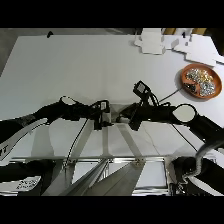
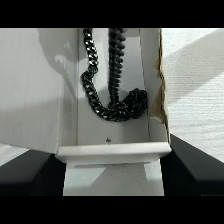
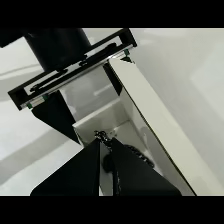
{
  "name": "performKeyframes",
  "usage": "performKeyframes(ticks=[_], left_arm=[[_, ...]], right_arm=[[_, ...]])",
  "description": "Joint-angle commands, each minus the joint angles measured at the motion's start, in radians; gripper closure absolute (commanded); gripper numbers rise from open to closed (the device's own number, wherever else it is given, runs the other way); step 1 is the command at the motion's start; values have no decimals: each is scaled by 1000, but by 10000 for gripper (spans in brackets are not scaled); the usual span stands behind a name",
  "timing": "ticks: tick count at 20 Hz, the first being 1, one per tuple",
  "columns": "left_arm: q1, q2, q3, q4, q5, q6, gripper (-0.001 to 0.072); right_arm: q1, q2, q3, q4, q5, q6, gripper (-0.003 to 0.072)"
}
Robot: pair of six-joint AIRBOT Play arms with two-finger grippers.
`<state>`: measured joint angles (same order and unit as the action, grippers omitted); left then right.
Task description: Fold the box and place the chain.
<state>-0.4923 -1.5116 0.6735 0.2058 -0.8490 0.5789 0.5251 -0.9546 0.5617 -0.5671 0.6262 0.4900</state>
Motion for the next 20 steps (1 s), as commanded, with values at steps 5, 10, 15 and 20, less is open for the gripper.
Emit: performKeyframes(ticks=[5, 10, 15, 20], left_arm=[[-1, 0, 0, 0, 0, 0, 367], [-1, 0, 0, 0, 0, 0, 367], [-1, 0, 0, 0, 0, 0, 367], [-1, 0, 0, 0, 0, 0, 367]], right_arm=[[0, -15, 0, -50, -18, 0, 669], [0, -56, 0, -61, -18, 0, 669], [0, -56, 0, -61, -18, 0, 668], [0, -59, 0, -61, -18, 0, 590]])
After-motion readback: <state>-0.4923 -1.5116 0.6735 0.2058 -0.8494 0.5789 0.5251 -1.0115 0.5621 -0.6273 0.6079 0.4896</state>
